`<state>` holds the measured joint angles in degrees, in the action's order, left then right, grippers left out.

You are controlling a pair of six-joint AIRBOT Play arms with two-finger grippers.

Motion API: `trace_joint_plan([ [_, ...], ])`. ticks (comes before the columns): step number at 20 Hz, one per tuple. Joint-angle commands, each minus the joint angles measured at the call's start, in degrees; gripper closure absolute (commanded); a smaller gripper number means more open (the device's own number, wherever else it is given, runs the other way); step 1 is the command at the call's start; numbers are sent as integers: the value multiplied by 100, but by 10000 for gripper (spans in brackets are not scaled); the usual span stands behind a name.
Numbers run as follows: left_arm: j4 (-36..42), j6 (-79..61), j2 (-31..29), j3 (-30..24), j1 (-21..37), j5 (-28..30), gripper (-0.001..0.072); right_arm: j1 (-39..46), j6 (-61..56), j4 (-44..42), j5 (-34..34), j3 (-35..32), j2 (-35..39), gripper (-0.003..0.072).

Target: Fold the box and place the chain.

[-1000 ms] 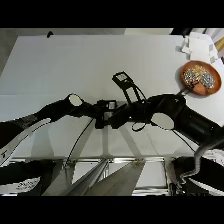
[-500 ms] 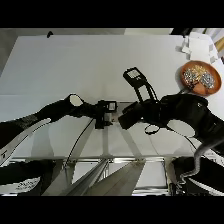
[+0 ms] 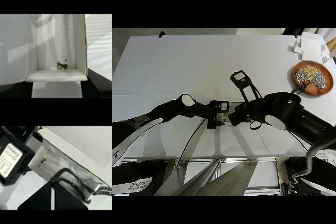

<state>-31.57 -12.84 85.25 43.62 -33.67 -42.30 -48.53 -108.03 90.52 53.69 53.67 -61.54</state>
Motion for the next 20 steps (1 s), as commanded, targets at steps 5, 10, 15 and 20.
trace_joint_plan([
  [5,2,2,-4,-2,2,7,697,-2,-275,181,-98,-76,-710,672],
  [10,2,2,-4,-2,0,4,697,-2,-323,177,-208,-160,-745,670],
  [15,2,2,-2,-2,0,7,697,-2,-450,179,-205,-160,-745,568],
  [20,2,2,-4,-2,2,7,697,-2,-450,179,-13,-138,-651,566],
])
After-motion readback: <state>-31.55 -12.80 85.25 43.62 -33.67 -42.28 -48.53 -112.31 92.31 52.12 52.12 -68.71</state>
